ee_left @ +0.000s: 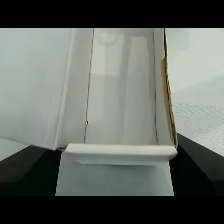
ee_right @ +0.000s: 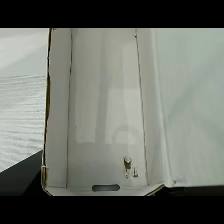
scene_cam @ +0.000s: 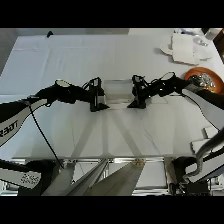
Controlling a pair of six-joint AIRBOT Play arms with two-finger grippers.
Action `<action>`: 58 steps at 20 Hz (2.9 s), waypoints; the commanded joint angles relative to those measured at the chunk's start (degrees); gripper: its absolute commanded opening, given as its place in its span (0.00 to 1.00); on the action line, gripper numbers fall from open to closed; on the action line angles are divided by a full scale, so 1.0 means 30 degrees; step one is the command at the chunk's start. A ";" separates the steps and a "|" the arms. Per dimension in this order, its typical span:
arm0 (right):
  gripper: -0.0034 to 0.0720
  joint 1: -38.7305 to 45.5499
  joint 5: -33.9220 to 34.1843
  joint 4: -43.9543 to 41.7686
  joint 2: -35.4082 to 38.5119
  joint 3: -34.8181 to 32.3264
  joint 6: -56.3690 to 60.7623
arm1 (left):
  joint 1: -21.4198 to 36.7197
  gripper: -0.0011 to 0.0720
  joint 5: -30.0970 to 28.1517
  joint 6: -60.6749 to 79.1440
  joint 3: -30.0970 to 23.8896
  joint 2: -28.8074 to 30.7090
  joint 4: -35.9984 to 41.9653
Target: Fold the box and place the chain.
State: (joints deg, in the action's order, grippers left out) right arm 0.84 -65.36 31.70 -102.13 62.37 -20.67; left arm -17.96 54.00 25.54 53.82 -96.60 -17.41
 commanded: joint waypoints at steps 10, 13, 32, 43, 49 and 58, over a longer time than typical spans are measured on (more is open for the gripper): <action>0.76 0.0000 0.0015 -0.0015 0.0000 0.0022 0.0007 | -0.0262 0.39 -0.0233 -0.0015 0.0066 -0.0015 -0.0058; 0.76 0.0000 0.0015 -0.0015 0.0000 0.0022 0.0015 | -0.0277 0.39 -0.0306 -0.0007 0.0066 -0.0015 -0.0066; 0.76 0.0000 0.0007 -0.0284 0.0000 0.0022 0.0007 | -0.0277 0.39 -0.0277 -0.0015 0.0066 -0.0015 -0.0066; 0.98 0.0007 -0.0007 0.0321 0.0393 0.0022 0.0015 | -0.0277 0.39 -0.0291 -0.0007 0.0066 0.0015 -0.0066; 0.97 0.0007 -0.1115 0.3045 0.1668 0.0022 0.1042 | -0.0262 0.39 -0.0415 0.0000 0.0066 0.0138 -0.0138; 0.96 0.0007 -0.1326 0.4095 0.2834 0.0022 0.1974 | -0.0248 0.39 -0.0816 0.0044 0.0066 0.0240 -0.2528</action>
State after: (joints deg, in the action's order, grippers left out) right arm 0.86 -69.28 43.05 -94.70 62.41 -16.21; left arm -18.74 52.14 25.63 54.00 -95.92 -22.13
